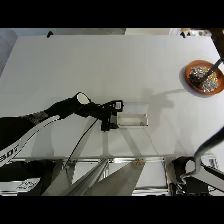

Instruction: Fold the box and place the chain.

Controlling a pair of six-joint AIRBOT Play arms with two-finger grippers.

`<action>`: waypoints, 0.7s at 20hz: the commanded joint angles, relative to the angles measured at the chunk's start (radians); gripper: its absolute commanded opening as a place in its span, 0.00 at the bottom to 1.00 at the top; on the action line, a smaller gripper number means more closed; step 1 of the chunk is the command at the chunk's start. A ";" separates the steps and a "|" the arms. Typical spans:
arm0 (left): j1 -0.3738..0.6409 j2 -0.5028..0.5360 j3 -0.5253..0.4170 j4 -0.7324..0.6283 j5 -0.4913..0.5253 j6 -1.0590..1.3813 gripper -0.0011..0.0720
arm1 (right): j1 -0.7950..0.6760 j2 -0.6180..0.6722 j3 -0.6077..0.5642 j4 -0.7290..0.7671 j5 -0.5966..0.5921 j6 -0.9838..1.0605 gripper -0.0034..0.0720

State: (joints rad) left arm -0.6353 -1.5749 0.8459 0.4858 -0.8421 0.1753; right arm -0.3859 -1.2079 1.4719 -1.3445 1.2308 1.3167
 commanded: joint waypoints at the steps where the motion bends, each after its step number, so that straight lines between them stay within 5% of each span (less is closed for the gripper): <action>1: 0.000 0.001 0.000 0.000 0.000 0.000 0.31 | 0.000 0.087 0.001 0.167 0.154 -0.047 0.06; 14: 0.000 0.001 0.000 0.000 0.000 0.000 0.31 | 0.289 0.280 0.000 0.228 0.351 -0.055 0.06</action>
State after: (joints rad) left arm -0.6353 -1.5749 0.8459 0.4858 -0.8421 0.1753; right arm -0.1791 -0.9611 1.4723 -1.1244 1.5467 1.2564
